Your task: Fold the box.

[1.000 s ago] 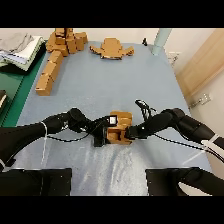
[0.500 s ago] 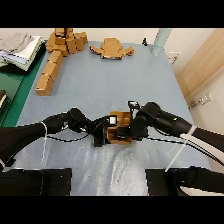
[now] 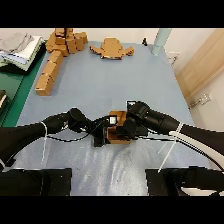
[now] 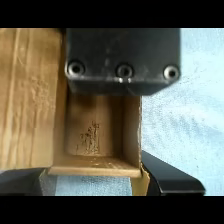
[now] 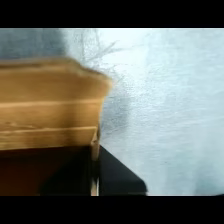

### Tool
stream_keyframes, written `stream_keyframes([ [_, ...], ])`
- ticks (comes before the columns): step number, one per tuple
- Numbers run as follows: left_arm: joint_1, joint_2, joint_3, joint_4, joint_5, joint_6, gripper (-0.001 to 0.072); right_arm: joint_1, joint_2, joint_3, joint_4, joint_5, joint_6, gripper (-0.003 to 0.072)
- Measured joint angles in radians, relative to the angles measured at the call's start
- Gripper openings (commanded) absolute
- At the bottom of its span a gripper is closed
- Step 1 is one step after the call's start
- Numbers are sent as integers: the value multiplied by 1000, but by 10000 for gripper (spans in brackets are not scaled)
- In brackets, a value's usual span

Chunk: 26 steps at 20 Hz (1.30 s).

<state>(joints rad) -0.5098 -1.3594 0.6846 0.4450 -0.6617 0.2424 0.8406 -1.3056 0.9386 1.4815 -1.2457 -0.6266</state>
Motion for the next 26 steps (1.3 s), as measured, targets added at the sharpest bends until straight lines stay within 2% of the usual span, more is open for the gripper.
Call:
stream_keyframes([
  [2, 0, 0, 0, 0, 0, 0, 599, 1, -2, 2, -8, -4, 1, 5],
  [3, 0, 0, 0, 0, 0, 0, 599, 3, -2, 2, -14, -6, 2, 35],
  [4, 0, 0, 0, 0, 0, 0, 599, 3, -3, 2, -19, -9, 2, 257],
  [5, 0, 0, 0, -1, -1, 0, 599, 3, -3, 3, -31, -21, 1, 414],
  [12, 0, 0, 0, 0, 0, 0, 599, 3, 24, 10, -34, -19, -9, 415],
  [21, 0, 0, 0, 0, -1, 0, 599, -1, 157, 11, -27, -84, -13, 401],
  [23, 0, 0, 0, 0, 0, 0, 599, -19, 197, 11, -26, -99, -24, 292],
  [24, 0, 0, 0, 0, -1, 0, 599, -38, 213, 11, -28, -108, -34, 283],
  [25, 0, 0, 0, 0, -1, 0, 599, -60, 225, 11, -27, -121, -51, 234],
  [26, 0, 0, 0, 0, 0, 0, 599, -90, 234, 11, -23, -121, -73, 102],
])
